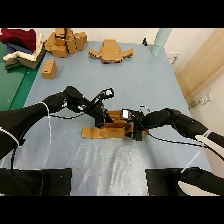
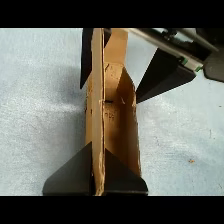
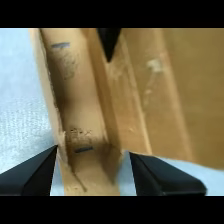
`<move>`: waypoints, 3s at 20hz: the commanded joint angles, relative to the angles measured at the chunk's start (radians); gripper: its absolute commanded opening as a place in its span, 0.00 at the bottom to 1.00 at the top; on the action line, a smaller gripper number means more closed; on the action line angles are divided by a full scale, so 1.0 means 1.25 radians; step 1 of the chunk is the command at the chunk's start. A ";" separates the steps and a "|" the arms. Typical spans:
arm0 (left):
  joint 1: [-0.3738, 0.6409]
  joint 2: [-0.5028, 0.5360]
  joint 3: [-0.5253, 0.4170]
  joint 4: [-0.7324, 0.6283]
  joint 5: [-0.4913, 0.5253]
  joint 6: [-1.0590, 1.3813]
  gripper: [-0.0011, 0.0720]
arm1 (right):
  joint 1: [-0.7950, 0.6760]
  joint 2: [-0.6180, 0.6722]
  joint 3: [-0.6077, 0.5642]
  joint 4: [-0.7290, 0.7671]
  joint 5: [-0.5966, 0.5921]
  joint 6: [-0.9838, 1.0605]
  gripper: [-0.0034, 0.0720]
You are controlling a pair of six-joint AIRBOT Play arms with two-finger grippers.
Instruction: Fold the box.
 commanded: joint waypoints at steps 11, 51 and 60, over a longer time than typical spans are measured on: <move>0.000 0.000 0.001 0.000 0.001 0.000 0.03 | -0.002 -0.050 0.003 0.025 -0.001 -0.054 1.00; 0.000 0.000 0.001 0.000 0.001 0.000 0.03 | -0.002 -0.078 0.026 0.032 -0.022 -0.052 0.83; 0.000 0.000 0.001 0.000 0.001 0.000 0.03 | -0.002 -0.078 0.026 0.031 -0.023 -0.052 0.83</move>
